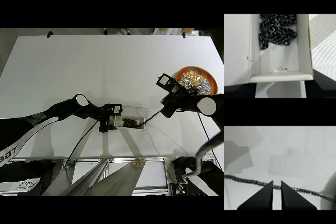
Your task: Fold the box and place the chain.
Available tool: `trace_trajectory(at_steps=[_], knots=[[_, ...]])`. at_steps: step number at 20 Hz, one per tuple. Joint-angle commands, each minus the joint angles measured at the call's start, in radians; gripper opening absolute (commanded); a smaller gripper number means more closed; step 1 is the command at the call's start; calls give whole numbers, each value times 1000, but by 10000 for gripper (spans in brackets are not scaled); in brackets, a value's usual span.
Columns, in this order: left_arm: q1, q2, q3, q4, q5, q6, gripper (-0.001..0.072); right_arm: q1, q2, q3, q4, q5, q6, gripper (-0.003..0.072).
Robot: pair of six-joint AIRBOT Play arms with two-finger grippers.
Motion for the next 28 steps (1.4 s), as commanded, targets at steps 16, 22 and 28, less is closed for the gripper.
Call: trace_trajectory(at_steps=[16,22,28], knots=[[0,0,0,0,0,0,256,-49,-312,-1,150,68,-500,218],[0,0,0,0,0,0,256,-49,-332,-1,102,80,-504,217],[0,0,0,0,0,0,256,-49,-332,-1,103,56,-539,212]])
